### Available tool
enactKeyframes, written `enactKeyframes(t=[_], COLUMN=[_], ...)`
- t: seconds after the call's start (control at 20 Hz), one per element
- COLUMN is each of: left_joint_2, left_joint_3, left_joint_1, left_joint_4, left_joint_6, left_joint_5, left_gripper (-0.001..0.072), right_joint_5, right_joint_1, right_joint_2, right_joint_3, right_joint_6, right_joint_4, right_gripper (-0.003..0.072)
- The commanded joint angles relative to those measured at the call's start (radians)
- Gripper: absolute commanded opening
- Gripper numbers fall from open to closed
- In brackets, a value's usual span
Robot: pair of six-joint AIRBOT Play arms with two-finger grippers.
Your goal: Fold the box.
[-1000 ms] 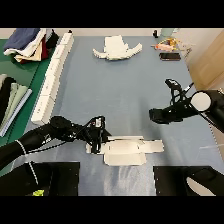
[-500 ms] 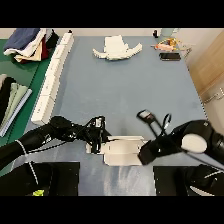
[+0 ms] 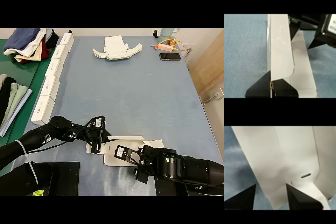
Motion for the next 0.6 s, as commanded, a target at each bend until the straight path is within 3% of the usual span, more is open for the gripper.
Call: enactKeyframes(t=[0.0, 0.45, 0.55], left_joint_2=[0.0, 0.0, 0.0], left_joint_3=[0.0, 0.0, 0.0], left_joint_1=[0.0, 0.0, 0.0], left_joint_4=[0.0, 0.0, 0.0], left_joint_6=[0.001, 0.001, 0.001], left_joint_5=[0.0, 0.0, 0.0], left_gripper=[0.0015, 0.0015, 0.0015], right_joint_5=[-0.003, 0.182, 0.175], right_joint_1=[0.021, 0.021, 0.021], right_joint_2=[-0.023, 0.085, 0.106], right_joint_3=[0.013, 0.058, 0.058], right_joint_6=[0.163, 0.452, 0.502], right_joint_4=[-0.131, -0.248, -0.293], right_gripper=[0.0564, 0.0564, 0.0565])
